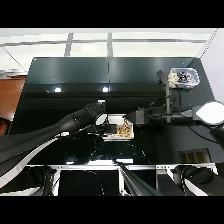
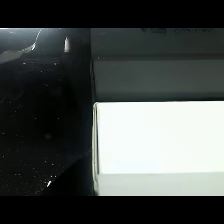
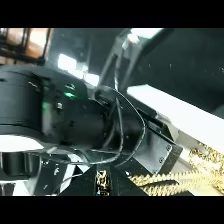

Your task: Fold the box and place the chain.

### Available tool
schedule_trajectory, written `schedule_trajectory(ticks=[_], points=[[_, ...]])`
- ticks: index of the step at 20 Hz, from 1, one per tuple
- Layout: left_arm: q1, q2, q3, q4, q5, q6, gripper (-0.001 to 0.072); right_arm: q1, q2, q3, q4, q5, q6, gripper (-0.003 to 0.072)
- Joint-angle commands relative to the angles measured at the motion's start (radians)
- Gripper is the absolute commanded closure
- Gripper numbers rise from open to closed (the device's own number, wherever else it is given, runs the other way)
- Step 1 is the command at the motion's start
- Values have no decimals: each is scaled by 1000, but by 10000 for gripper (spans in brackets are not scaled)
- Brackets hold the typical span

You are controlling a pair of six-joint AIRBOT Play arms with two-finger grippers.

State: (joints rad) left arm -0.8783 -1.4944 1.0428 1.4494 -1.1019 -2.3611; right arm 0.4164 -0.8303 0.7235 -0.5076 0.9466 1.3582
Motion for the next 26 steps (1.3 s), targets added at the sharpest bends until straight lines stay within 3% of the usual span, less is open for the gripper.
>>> schedule_trajectory(ticks=[1, 2, 3, 4, 11, 16, 17, 18, 19, 23, 26], points=[[0, 0, 0, 0, 0, 0, 680, 43, -23, -40, -23, -40, 1, 661], [0, 0, 0, 0, 0, 0, 680, 58, -24, -40, -59, -70, 30, 581], [0, 0, 0, 0, 1, 0, 680, 66, -24, -40, -101, -83, 67, 393], [0, 0, 0, 0, 0, 0, 680, 57, -23, -40, -142, -77, 86, 357], [0, 0, 0, 0, 0, 0, 680, -290, 18, -18, -450, 136, 85, 359], [8, 1, 4, -3, -4, 0, 676, -307, 18, -18, -491, 143, 84, 359], [11, 2, 18, -10, -18, 0, 579, -303, 18, -18, -492, 145, 82, 359], [8, 10, 39, -5, -31, 1, 294, -299, 18, -18, -492, 148, 74, 359], [3, 27, 58, 24, -37, 1, 125, -295, 18, -18, -494, 149, 72, 359], [-27, 195, 71, 175, -96, 145, 125, -293, 18, -18, -496, 148, 70, 359], [-33, 377, -33, 345, -164, 216, 124, -293, 18, -18, -496, 147, 70, 360]])
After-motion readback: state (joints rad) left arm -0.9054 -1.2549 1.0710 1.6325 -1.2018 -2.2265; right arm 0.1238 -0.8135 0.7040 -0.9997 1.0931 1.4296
